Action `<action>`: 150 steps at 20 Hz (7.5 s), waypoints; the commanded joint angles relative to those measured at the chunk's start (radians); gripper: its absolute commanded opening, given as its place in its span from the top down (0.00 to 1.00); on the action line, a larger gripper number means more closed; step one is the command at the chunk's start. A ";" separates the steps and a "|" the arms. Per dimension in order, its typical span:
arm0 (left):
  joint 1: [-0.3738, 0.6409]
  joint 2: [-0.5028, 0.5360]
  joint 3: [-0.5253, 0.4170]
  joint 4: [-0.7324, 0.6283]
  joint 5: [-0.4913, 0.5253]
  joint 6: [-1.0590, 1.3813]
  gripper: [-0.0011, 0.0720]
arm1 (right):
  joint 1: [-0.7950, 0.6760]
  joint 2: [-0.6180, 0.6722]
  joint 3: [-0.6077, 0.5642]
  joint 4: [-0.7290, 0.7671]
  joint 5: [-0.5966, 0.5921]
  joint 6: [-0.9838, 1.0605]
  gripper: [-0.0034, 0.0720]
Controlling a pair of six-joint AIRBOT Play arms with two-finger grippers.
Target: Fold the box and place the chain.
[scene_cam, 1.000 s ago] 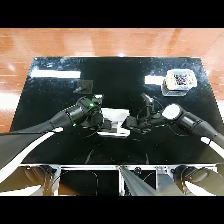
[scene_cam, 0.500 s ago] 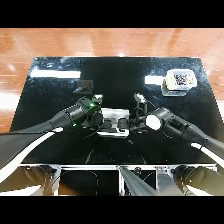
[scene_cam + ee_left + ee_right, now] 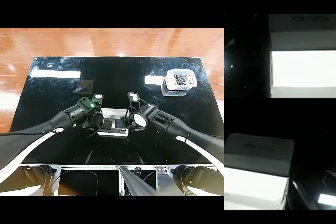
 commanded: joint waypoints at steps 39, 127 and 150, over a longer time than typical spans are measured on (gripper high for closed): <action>0.000 0.000 -0.001 0.003 0.003 0.001 0.96 | 0.002 -0.099 0.039 0.035 0.066 -0.125 0.51; -0.015 -0.001 -0.001 -0.041 0.011 0.002 0.96 | -1.004 -0.103 0.761 0.283 0.157 -0.597 0.93; -0.016 -0.001 -0.001 -0.042 0.010 0.003 0.96 | -0.711 0.600 0.521 0.470 0.417 -0.890 0.92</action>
